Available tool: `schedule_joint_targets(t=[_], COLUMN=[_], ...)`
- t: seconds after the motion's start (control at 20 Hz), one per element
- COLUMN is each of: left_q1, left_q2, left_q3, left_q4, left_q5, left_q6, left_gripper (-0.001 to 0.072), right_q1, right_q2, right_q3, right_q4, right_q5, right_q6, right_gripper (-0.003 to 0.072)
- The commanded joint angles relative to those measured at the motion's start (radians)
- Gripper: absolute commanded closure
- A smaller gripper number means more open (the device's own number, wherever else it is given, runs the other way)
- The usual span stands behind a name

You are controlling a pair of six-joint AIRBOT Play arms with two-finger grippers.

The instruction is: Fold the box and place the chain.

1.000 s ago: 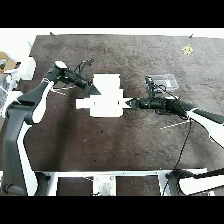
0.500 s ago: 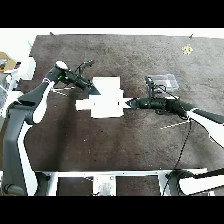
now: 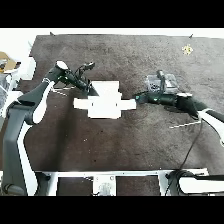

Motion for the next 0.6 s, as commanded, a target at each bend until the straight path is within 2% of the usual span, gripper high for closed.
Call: schedule_joint_targets(t=[0.0,0.15,0.55], left_q1=[0.000,-0.001,-0.032], left_q2=[0.005,0.006,-0.005], left_q3=[0.001,0.001,-0.004], left_q4=[-0.006,-0.037,-0.022], left_q5=[0.090,0.149,0.192], left_q6=[0.066,0.145,0.296], left_gripper=[0.0703,0.0703,0.0703], right_q1=[-0.073,-0.077,-0.048], right_q2=[0.128,0.171,0.166], right_q3=[0.000,0.000,-0.053], right_q4=[-0.082,-0.165,-0.168], right_q5=[0.022,0.023,-0.009], right_q6=[-0.006,-0.005,-0.085], right_gripper=[0.0381,0.0381,0.0381])
